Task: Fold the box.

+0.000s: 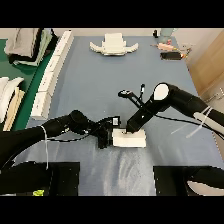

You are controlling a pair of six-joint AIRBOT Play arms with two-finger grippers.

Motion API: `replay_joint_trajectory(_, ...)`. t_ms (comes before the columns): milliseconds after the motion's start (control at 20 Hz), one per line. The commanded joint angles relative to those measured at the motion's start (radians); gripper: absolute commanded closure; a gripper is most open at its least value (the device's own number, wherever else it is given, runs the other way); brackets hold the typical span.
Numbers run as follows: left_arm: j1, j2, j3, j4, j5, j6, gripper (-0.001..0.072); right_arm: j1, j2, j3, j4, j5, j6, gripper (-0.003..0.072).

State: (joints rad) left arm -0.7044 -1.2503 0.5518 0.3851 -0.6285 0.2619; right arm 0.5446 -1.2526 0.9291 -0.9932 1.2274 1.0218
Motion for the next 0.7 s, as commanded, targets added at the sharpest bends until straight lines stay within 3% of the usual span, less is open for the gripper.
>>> replay_joint_trajectory(0, 0.0, 0.001, 0.0, 0.0, 0.0, 0.0, 0.0244, 0.129, 0.083, -0.079, -0.077, -0.206, -0.039, 0.068)
replay_joint_trajectory(400, 0.0, 0.001, 0.0, 0.0, 0.0, 0.0, 0.0244, 0.327, 0.374, -0.348, -0.199, -0.515, -0.054, 0.0679)
replay_joint_trajectory(650, 0.0, 0.001, 0.0, 0.0, 0.0, 0.0, 0.0244, 0.334, 0.486, -0.394, -0.315, -0.551, -0.055, 0.0679)
